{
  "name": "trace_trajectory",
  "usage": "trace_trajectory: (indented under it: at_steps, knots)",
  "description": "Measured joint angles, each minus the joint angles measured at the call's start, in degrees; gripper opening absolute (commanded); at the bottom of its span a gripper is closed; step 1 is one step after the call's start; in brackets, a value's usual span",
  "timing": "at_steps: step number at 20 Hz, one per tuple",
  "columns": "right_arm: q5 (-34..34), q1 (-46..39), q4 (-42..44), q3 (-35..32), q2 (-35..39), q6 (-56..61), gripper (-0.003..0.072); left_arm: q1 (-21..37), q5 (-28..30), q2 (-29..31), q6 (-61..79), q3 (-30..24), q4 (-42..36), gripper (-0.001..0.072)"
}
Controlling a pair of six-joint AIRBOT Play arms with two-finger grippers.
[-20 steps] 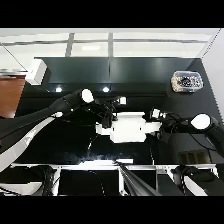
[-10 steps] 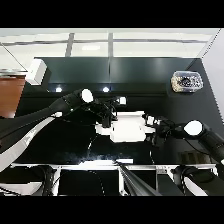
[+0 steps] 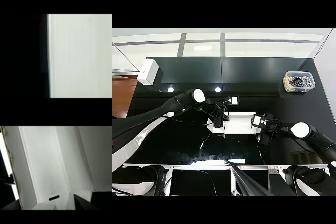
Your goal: Fold the box and place the chain.
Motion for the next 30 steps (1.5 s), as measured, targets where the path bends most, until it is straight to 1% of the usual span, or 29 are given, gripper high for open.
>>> trace_trajectory:
  at_steps: [6,9,17,22,30]
  knots:
    - [-0.7,0.2,0.0,2.7,0.0,-1.2,0.0633,0.0,0.0,0.0,0.0,0.0,0.0,0.0024]
    - [-0.9,-1.3,0.5,3.1,0.0,-2.2,0.0633,0.0,0.1,0.0,0.0,0.0,-0.1,0.0023]
    - [0.9,-4.0,5.7,3.3,0.0,-5.9,0.0633,-0.7,0.4,0.8,2.2,0.1,0.6,0.0021]
    - [1.7,-4.2,6.4,3.2,0.0,-5.0,0.0633,-1.2,0.2,1.8,3.0,0.0,0.9,0.0021]
    - [0.9,-5.3,5.2,3.1,0.0,-3.5,0.0633,-1.4,0.0,2.3,3.3,0.0,0.6,0.0022]
